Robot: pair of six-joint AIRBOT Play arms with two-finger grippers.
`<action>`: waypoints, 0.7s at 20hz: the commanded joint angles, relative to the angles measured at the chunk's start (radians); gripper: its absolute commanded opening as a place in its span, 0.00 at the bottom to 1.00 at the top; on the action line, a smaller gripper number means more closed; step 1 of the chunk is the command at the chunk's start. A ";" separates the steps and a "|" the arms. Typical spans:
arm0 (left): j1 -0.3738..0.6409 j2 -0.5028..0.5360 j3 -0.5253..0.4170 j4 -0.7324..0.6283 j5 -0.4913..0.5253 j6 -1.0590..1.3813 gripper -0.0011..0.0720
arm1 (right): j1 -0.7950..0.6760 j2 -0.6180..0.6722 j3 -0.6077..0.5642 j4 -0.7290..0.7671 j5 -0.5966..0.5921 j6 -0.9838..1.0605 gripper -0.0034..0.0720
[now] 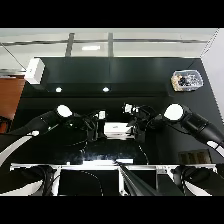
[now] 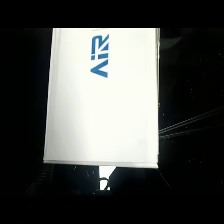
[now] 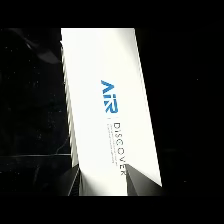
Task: Fold the box and place the chain.
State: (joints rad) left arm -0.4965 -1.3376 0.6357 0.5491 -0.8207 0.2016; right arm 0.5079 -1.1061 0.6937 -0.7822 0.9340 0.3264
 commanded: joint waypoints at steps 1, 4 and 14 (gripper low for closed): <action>0.000 -0.001 -0.001 0.000 0.001 0.000 0.60 | 0.001 -0.002 0.000 -0.049 0.002 0.030 0.48; 0.000 -0.001 -0.001 0.000 0.001 0.000 0.60 | 0.001 -0.001 0.001 -0.057 0.003 0.045 0.48; 0.000 -0.001 -0.001 0.000 0.001 0.000 0.60 | 0.000 0.012 0.050 0.019 0.009 0.097 0.48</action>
State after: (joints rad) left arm -0.4965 -1.3376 0.6353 0.5488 -0.8204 0.2001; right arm 0.5087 -1.0962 0.7383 -0.7788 0.9421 0.4057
